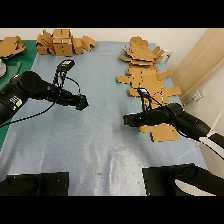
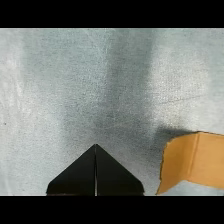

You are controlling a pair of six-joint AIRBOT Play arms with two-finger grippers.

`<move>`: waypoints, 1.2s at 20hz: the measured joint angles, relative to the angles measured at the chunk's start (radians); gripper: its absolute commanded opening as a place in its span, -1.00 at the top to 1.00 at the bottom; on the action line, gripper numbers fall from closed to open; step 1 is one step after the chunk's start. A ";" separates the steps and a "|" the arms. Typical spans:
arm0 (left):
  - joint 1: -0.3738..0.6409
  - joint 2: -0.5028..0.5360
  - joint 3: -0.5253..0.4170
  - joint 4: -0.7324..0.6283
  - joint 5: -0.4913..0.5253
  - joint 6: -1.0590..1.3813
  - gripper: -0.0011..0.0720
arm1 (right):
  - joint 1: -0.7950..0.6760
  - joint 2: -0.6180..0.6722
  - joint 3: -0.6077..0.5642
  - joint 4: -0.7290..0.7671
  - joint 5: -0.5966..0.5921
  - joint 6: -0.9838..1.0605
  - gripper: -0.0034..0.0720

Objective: Fold the box.

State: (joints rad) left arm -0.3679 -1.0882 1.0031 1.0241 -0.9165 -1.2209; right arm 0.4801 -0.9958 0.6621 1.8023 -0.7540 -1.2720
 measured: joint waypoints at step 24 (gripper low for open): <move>0.000 0.000 0.000 0.000 0.000 0.000 -0.75 | -1.058 -0.087 0.275 -0.257 -0.495 -0.318 -0.47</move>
State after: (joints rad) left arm -0.3679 -1.0882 1.0031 1.0241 -0.9161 -1.2209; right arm -0.5777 -1.0824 0.9367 1.5455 -1.2491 -1.5898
